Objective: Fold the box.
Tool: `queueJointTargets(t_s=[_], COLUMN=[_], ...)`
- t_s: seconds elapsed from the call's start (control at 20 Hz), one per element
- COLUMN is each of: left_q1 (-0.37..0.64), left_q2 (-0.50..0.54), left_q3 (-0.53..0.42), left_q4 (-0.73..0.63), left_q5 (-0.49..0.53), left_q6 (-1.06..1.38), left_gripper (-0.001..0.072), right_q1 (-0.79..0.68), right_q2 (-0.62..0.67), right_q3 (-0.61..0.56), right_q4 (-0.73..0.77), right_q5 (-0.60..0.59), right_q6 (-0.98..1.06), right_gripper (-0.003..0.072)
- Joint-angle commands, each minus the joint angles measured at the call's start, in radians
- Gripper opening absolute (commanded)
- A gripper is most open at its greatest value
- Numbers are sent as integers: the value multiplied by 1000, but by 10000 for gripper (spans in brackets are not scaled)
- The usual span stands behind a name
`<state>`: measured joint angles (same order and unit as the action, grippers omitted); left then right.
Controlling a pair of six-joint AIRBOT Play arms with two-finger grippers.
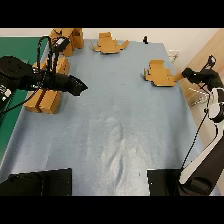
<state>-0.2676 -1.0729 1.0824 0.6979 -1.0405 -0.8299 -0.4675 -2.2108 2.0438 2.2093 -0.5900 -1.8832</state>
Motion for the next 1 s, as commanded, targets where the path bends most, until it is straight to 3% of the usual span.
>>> queueJointTargets(t_s=[0.0, 0.05, 0.1, 0.25, 0.45, 0.5, 0.55, 0.6, 0.75, 0.95], left_q1=[0, 0, 0, 0, 2, 2, 3, 10, 78, 190], left_q2=[0, 0, 0, 0, 0, 1, 1, 0, 1, 1], left_q3=[0, 0, 0, 0, 0, 0, 1, 1, 1, 1], left_q4=[-4, -4, -4, -3, 10, 24, 46, 77, 109, 109], left_q5=[-5, -9, -8, -6, 16, 21, 31, 52, 64, 45], left_q6=[-1, -1, -1, 0, -1, -5, -43, -117, -164, -127], left_gripper=[17, 17, 17, 17, 19, 51, 395, 594, 597, 597], right_q1=[34, 45, 53, 72, 90, 103, 119, 141, 240, 455], right_q2=[-32, -32, -28, 32, 193, 244, 301, 371, 598, 814], right_q3=[10, 10, 10, 10, 9, 5, -3, -23, -102, -225], right_q4=[16, 16, 19, 20, 24, 27, 30, 65, 171, 180], right_q5=[38, 50, 51, -34, -286, -348, -405, -441, -440, -424], right_q6=[-4, -3, -3, -3, -3, -3, -2, 10, 9, 100], right_gripper=[395, 150, 7, 6, 3, 3, 2, 2, 2, 2])
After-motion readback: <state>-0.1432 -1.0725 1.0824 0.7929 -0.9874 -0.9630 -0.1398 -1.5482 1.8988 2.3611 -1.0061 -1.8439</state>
